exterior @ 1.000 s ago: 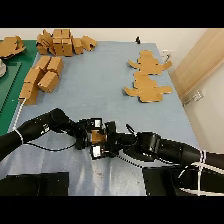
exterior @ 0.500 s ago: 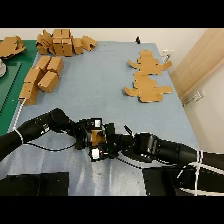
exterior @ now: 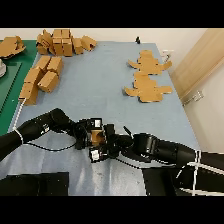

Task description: Fold the box.

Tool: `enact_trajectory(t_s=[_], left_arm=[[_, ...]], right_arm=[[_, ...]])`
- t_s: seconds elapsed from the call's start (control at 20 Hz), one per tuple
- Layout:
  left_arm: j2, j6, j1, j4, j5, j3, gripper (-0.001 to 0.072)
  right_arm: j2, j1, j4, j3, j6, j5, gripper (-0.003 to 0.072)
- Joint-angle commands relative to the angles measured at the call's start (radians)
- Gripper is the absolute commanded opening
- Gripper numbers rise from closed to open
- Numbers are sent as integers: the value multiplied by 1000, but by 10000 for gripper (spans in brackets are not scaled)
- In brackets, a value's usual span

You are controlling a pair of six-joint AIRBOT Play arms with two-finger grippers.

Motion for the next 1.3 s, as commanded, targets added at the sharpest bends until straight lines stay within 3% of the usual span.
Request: enact_trajectory(t_s=[0.0, 0.1, 0.3, 1.25], left_arm=[[0, 0, 1, 0, 0, 0, 532], [0, 0, 1, 0, 0, 0, 532], [0, 0, 1, 0, 0, 0, 532], [0, 0, 1, 0, 0, 0, 533]], right_arm=[[-13, 1, -3, -1, 1, -9, 441], [-23, 1, -4, 0, 1, -8, 372], [-21, 1, -23, 0, 0, -9, 342], [49, 5, -84, 26, 0, -38, 341]])
